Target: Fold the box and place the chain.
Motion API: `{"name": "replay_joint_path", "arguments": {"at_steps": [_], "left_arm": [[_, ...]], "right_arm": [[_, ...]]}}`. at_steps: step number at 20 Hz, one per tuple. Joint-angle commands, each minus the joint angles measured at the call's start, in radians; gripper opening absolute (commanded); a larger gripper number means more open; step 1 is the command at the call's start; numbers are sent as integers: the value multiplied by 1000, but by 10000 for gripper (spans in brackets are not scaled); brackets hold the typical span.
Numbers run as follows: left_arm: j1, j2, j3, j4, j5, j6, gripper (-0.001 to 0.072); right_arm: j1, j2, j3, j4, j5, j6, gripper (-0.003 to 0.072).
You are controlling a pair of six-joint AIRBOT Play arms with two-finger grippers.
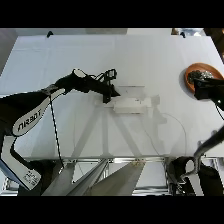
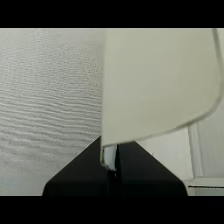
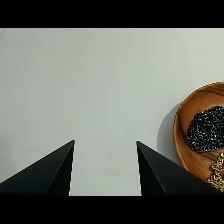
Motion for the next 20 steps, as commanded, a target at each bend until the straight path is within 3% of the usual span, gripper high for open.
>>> {"name": "replay_joint_path", "arguments": {"at_steps": [1, 5, 7, 10, 16, 20], "left_arm": [[0, -1, 0, 10, 5, -1, 16], [0, -1, 0, 10, 4, -1, 16], [0, -1, 0, 10, 4, -1, 16], [0, -1, 0, 10, 4, -1, 16], [0, -1, 0, 10, 4, -1, 16], [0, -1, 0, 10, 4, -1, 16]], "right_arm": [[0, 1, 1, 0, 20, -32, 402], [9, 1, 1, 3, 227, -206, 427], [34, 1, 1, 3, 328, -285, 543], [88, 1, 1, 3, 407, -383, 616], [241, 1, 1, 8, 513, -377, 640], [260, 1, 1, 63, 591, -366, 673]]}}
